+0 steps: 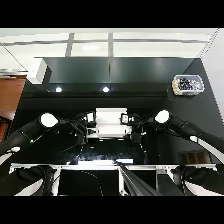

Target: Fold the box and place the chain.

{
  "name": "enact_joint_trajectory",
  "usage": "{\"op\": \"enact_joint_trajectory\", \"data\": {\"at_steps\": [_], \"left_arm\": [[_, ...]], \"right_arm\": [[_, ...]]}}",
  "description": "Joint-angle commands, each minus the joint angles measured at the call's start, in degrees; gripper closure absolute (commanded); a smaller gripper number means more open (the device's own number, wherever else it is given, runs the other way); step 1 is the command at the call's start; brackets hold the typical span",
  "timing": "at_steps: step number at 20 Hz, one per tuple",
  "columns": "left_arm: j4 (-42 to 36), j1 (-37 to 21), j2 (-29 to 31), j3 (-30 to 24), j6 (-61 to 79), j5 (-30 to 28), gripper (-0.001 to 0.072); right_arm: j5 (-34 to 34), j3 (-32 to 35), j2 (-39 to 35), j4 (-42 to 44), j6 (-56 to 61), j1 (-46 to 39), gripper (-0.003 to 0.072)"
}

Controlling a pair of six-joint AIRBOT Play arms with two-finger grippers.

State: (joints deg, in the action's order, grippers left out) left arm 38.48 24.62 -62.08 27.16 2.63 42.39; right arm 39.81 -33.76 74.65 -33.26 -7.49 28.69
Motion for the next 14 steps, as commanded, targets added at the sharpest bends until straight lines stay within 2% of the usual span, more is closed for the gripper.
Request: {"op": "enact_joint_trajectory", "data": {"at_steps": [1,6,8,9,11,12,13,14], "left_arm": [[-3.26,0.76,-0.07,-0.04,0.24,-0.74,0.0492],[-12.04,3.56,-4.11,0.11,4.11,-2.91,0.0491],[-11.28,3.85,-4.52,0.13,4.00,-2.86,0.0495],[-10.82,3.85,-4.42,0.15,4.00,-2.91,0.0534],[-10.21,3.85,-4.42,0.15,4.02,-2.93,0.0518],[-10.23,3.85,-4.42,0.15,4.02,-2.97,0.0351],[-10.21,3.85,-4.42,0.15,4.00,-2.95,0.0278],[-10.10,3.85,-4.39,0.15,4.00,-2.73,0.0411]], "right_arm": [[0.04,-0.02,0.02,0.02,0.02,0.04,0.0256],[0.04,-0.02,0.02,0.02,0.02,0.04,0.0256],[0.02,-0.02,0.02,0.02,0.02,0.04,0.0256],[0.04,-0.02,0.02,0.02,0.02,0.04,0.0256],[0.04,0.00,0.02,0.02,0.00,0.04,0.0256],[0.04,-0.02,0.02,0.02,0.02,0.04,0.0256],[0.02,-0.02,0.02,0.02,0.02,0.04,0.0256],[0.04,-0.02,0.02,0.02,0.02,0.04,0.0256]]}}
